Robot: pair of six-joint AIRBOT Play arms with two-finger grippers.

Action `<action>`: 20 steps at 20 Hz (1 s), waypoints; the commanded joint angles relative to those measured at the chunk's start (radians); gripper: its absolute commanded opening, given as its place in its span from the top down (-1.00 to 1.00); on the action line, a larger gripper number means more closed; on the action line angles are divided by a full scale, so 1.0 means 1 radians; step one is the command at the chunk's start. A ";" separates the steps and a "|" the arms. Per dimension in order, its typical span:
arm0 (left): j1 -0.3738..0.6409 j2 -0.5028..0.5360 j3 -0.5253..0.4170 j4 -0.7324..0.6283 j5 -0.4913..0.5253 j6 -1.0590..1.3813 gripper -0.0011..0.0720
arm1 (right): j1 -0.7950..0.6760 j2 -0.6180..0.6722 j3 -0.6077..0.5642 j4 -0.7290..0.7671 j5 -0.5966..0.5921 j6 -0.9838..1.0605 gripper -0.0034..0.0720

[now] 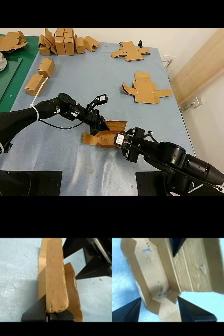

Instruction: Fold the box.

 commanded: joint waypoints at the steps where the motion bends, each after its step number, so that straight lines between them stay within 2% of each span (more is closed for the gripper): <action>1: 0.000 -0.001 0.000 0.000 0.000 0.001 0.94 | -0.072 0.064 -0.042 0.087 0.068 -0.126 -0.97; 6: -0.001 -0.001 0.000 0.000 0.000 0.001 0.94 | -0.140 0.024 -0.058 0.098 0.174 -0.150 -0.97; 9: 0.000 -0.001 0.000 0.000 0.000 0.001 0.94 | -0.182 -0.009 -0.057 0.174 0.229 -0.241 -0.97; 13: 0.000 -0.001 0.000 0.000 0.000 0.000 0.94 | -0.291 -0.019 -0.056 0.457 0.217 -0.559 -0.96; 16: 0.000 -0.001 0.000 0.000 0.000 0.000 0.94 | -0.389 -0.020 -0.056 0.696 0.119 -0.835 -0.97; 20: -0.001 -0.001 0.000 0.000 0.000 0.001 0.94 | -0.517 -0.048 -0.044 0.894 0.011 -1.114 -0.97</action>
